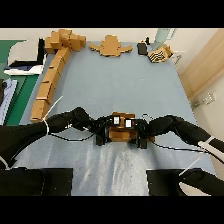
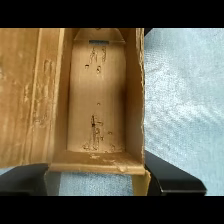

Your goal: Fold the box.

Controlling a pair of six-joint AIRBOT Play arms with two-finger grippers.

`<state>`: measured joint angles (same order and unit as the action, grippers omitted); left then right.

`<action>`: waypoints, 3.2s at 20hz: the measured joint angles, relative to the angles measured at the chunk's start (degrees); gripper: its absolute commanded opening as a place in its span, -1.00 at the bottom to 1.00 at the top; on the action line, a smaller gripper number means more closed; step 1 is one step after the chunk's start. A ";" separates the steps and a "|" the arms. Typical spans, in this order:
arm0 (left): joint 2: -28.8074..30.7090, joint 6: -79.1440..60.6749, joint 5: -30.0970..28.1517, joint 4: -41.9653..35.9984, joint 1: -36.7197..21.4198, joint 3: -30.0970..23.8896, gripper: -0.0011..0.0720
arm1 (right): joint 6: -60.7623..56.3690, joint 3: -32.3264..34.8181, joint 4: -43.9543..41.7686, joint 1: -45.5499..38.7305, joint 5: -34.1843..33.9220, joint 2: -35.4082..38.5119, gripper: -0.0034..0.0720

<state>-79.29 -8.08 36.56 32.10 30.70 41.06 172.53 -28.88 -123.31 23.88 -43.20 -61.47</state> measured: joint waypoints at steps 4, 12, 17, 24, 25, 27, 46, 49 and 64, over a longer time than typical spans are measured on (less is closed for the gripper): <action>0.00 -0.07 0.11 0.04 0.00 0.00 -0.09 | -1.03 -0.04 -0.50 0.02 -0.63 0.13 0.99; 0.00 0.00 0.07 -0.02 0.00 -0.02 -0.09 | -12.52 -0.39 5.75 0.04 -1.51 4.39 0.98; 0.00 0.00 0.04 0.00 0.00 -0.02 -0.09 | -23.74 -0.42 12.50 0.04 -6.91 11.54 0.98; 0.00 0.00 0.02 0.00 0.00 -0.02 -0.09 | -44.30 -0.39 14.95 0.04 -14.97 22.73 0.97; 0.00 0.00 0.02 0.00 0.00 -0.02 -0.09 | -47.71 -0.39 14.51 0.04 -15.78 23.80 0.97; 0.00 0.02 0.02 -0.02 0.00 -0.02 -0.09 | -53.40 -0.39 12.63 0.04 -17.09 25.42 0.97; 0.48 4.44 -1.49 0.04 -0.02 -0.07 -0.09 | -76.54 -0.39 -0.68 0.04 -16.11 27.17 0.97; 0.96 5.27 -2.34 1.03 -0.02 -0.11 -0.09 | -76.74 -0.39 -0.07 0.04 -15.72 27.17 0.97; 1.27 5.77 -3.30 2.58 0.04 -0.11 -0.09 | -87.36 -0.42 -1.92 0.04 -11.93 22.80 -0.68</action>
<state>-78.02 -2.31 33.26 34.68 30.74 40.95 85.17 -29.30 -125.23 23.92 -55.13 -38.68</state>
